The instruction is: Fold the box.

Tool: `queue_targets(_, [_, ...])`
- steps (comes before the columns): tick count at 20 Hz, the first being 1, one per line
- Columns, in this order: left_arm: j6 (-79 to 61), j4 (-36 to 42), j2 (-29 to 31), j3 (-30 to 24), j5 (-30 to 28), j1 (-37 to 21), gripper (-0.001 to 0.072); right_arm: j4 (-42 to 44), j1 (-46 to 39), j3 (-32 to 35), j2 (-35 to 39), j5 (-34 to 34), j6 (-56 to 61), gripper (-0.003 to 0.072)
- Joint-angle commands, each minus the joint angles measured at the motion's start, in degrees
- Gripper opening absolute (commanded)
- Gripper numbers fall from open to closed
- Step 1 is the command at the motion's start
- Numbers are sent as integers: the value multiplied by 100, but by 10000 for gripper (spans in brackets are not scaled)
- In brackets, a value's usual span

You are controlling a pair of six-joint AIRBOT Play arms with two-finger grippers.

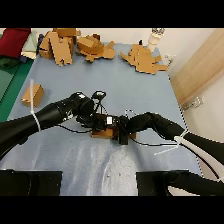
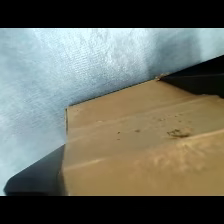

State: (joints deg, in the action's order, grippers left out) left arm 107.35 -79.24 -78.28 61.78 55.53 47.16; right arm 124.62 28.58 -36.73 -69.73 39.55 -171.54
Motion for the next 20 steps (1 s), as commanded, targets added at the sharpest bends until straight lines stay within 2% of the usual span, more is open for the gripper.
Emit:
queue_targets(1, [-55, -50, 177, 11, 164, -216, 378, -15, 2, 2, 4, -4, 4, 521])
queue_targets(7, [-321, 4, 227, 11, 358, -492, 378, -15, 0, 2, 4, -7, 4, 521])
queue_targets(10, [-728, 417, 332, 11, 358, -503, 378, -17, 0, 2, 4, -7, 4, 521])
queue_targets(16, [-1209, 496, 632, 4, 839, -562, 378, -35, 2, 2, 4, -7, 4, 521])
queue_targets(20, [-2098, 437, 673, -42, 1128, -968, 376, -35, 0, 2, 4, -7, 4, 521])
